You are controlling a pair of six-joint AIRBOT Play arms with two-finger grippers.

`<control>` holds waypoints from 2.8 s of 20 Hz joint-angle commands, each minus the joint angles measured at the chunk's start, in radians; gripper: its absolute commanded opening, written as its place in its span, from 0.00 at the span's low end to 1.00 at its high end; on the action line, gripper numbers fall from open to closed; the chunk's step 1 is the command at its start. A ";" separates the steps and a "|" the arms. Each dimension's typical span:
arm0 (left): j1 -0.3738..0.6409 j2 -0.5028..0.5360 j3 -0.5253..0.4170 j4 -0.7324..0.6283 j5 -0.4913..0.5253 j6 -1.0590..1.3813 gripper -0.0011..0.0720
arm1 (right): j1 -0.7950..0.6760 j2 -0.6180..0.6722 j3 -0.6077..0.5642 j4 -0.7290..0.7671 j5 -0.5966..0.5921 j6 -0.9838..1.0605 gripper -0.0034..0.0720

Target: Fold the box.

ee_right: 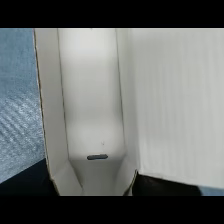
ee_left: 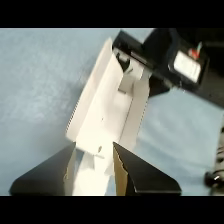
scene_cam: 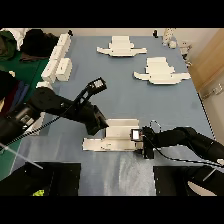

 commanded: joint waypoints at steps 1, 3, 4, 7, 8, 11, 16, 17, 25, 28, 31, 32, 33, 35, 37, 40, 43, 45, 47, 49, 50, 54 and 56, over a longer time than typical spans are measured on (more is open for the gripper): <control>0.042 0.111 -0.042 0.107 -0.086 0.177 0.52 | 0.001 0.000 0.000 0.000 0.000 0.001 0.72; 0.060 0.122 -0.134 0.088 -0.095 0.295 0.54 | 0.001 0.000 0.000 0.000 0.000 0.001 0.72; 0.063 0.122 -0.193 0.084 -0.059 0.300 0.71 | 0.001 0.000 0.000 0.000 0.000 0.001 0.72; 0.045 0.109 -0.333 0.082 0.120 0.377 0.99 | 0.001 0.000 0.000 0.000 0.000 0.001 0.72; 0.026 0.100 -0.357 0.078 0.160 0.439 0.99 | 0.001 0.000 0.000 0.000 0.000 0.000 0.72; -0.026 0.037 -0.369 0.032 0.192 0.566 0.99 | 0.001 0.000 0.000 0.000 0.000 0.001 0.72; -0.094 -0.073 -0.369 -0.066 0.249 0.665 0.92 | 0.001 0.000 0.000 0.000 0.000 0.001 0.72; -0.101 -0.085 -0.369 -0.074 0.283 0.658 0.83 | 0.001 0.000 0.000 0.000 0.000 0.001 0.72; -0.170 -0.128 -0.366 -0.162 0.331 0.655 0.23 | 0.001 0.000 0.000 0.000 0.000 0.000 0.72; -0.190 -0.128 -0.366 -0.196 0.384 0.656 0.06 | 0.001 0.000 0.000 0.000 0.000 0.000 0.72; -0.196 -0.128 -0.366 -0.235 0.409 0.657 0.06 | 0.001 0.000 0.000 0.000 0.000 0.001 0.72; -0.196 -0.128 -0.366 -0.233 0.409 0.656 0.06 | 0.001 0.000 0.000 0.000 0.000 0.001 0.72; -0.196 -0.128 -0.366 -0.233 0.409 0.656 0.06 | 0.001 0.000 0.000 0.000 0.000 0.000 0.72; -0.195 -0.128 -0.366 -0.233 0.410 0.657 0.10 | 0.001 0.000 0.000 0.000 0.000 0.000 0.72; -0.195 -0.128 -0.366 -0.233 0.408 0.653 0.76 | 0.001 0.000 0.000 0.000 0.000 0.000 0.72; -0.195 -0.128 -0.366 -0.233 0.408 0.653 0.74 | 0.001 0.000 0.000 0.000 0.000 0.000 0.72; -0.195 -0.128 -0.366 -0.232 0.408 0.651 0.74 | 0.001 0.000 0.000 0.000 0.000 0.000 0.72; -0.195 -0.127 -0.366 -0.232 0.408 0.641 0.74 | 0.001 0.000 0.000 0.000 0.000 0.001 0.72; -0.195 -0.127 -0.366 -0.216 0.405 0.586 0.35 | 0.001 0.000 0.000 0.000 0.000 0.001 0.72; -0.193 -0.115 -0.356 -0.142 0.362 0.499 0.04 | 0.001 0.000 0.000 0.001 0.000 0.001 0.72; -0.193 -0.104 -0.349 -0.103 0.349 0.397 0.03 | 0.001 0.000 0.000 0.000 0.000 0.001 0.72; -0.168 0.025 -0.285 0.209 0.230 -0.225 0.03 | 0.001 0.000 0.000 0.000 0.000 0.000 0.72; -0.098 0.130 -0.252 0.337 0.119 -0.484 0.03 | 0.001 0.000 0.000 0.000 0.000 0.000 0.72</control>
